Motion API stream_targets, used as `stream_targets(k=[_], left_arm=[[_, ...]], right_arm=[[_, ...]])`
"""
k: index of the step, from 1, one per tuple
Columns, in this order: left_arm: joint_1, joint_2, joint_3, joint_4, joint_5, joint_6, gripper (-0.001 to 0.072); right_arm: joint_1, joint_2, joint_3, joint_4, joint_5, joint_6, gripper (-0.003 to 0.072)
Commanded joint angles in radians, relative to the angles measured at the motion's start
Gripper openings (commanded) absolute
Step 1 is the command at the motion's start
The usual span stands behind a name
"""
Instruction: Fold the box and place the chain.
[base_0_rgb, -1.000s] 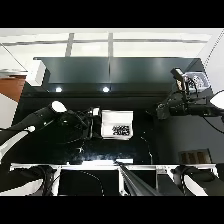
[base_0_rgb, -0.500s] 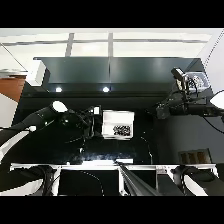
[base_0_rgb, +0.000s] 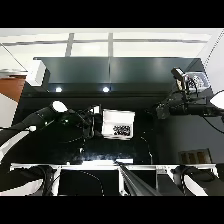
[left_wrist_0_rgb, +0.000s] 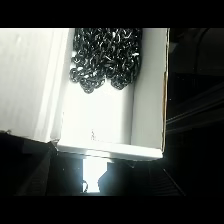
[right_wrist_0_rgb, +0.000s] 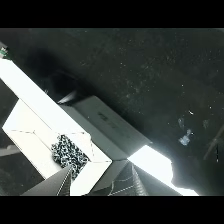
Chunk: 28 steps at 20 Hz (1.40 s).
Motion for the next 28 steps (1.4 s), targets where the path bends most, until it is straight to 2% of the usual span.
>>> stream_targets(k=[1,13,14,16,17,18,23,26,28], left_arm=[[-0.001,-0.001,0.000,0.000,0.002,0.003,0.0710],[-0.045,-0.001,0.003,0.011,0.035,-0.006,0.0708],[-0.045,-0.001,0.003,0.011,0.035,-0.006,0.0677],[-0.045,-0.001,0.003,0.011,0.035,-0.005,0.0448],[-0.045,-0.001,0.003,0.011,0.035,-0.005,0.0442],[-0.045,-0.001,0.003,0.011,0.035,-0.005,0.0443],[-0.045,-0.001,0.003,0.011,0.035,-0.005,0.0443],[-0.045,-0.001,0.003,0.011,0.035,-0.005,0.0443],[-0.045,-0.001,0.003,0.011,0.035,-0.005,0.0443]], right_arm=[[0.000,-0.001,0.000,0.000,0.000,0.000,0.0444],[0.000,-0.001,0.000,0.001,0.000,0.000,0.0444],[0.000,-0.001,0.000,0.001,0.000,0.000,0.0444],[0.003,-0.001,0.000,0.002,-0.001,0.000,0.0448],[0.010,-0.001,-0.002,0.005,-0.009,0.014,0.0648],[0.029,-0.001,-0.002,0.006,-0.033,0.032,0.0716],[0.175,-0.068,0.000,0.003,-0.290,0.088,0.0714],[0.240,-0.163,0.002,0.002,-0.342,0.087,0.0713],[0.270,-0.192,0.002,0.002,-0.331,0.056,0.0709]])
